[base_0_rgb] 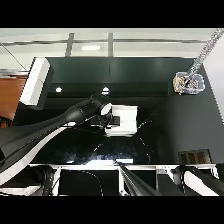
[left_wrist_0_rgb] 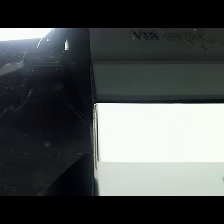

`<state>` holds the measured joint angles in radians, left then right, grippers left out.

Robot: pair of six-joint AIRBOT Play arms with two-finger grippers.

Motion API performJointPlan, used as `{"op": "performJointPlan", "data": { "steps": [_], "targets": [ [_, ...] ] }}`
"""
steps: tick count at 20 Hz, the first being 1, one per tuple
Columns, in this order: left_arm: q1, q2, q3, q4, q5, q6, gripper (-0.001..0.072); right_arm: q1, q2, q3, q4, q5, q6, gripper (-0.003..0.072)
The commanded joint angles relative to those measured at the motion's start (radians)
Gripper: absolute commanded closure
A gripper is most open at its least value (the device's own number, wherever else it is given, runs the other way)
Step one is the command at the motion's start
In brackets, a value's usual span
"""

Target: Fold the box and place the chain.

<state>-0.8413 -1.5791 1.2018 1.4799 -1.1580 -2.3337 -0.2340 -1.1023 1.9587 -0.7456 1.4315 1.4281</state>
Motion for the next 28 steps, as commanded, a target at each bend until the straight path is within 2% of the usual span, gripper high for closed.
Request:
{"op": "performJointPlan", "data": {
  "steps": [1, 8, 14, 18, 22, 26, 28],
  "targets": [
    [0.0, 0.0, 0.0, 0.0, 0.0, 0.0, 0.0682, 0.114, 0.042, -0.025, -0.023, 0.063, -0.007, 0.0682],
    [0.0, 0.0, 0.0, 0.0, 0.001, 0.0, 0.0682, 0.279, 0.119, -0.254, -0.025, 0.142, -0.064, 0.0682],
    [0.0, 0.0, 0.0, 0.0, 0.001, 0.0, 0.0682, 0.392, 0.125, -0.426, 0.038, 0.136, -0.121, 0.0682],
    [0.0, 0.0, 0.0, 0.0, 0.001, 0.0, 0.0682, 0.394, 0.125, -0.434, 0.057, 0.134, -0.127, 0.0682],
    [0.0, 0.0, 0.0, 0.0, 0.001, 0.0, 0.0682, 0.394, 0.125, -0.434, 0.142, 0.132, -0.1, 0.068],
    [0.0, 0.0, 0.0, 0.0, 0.001, 0.0, 0.0682, 0.394, 0.117, -0.437, 0.14, 0.106, -0.094, 0.0681],
    [0.0, 0.0, 0.0, 0.0, 0.001, 0.0, 0.0682, 0.394, 0.115, -0.474, 0.145, 0.091, -0.081, 0.0681]
  ]
}}
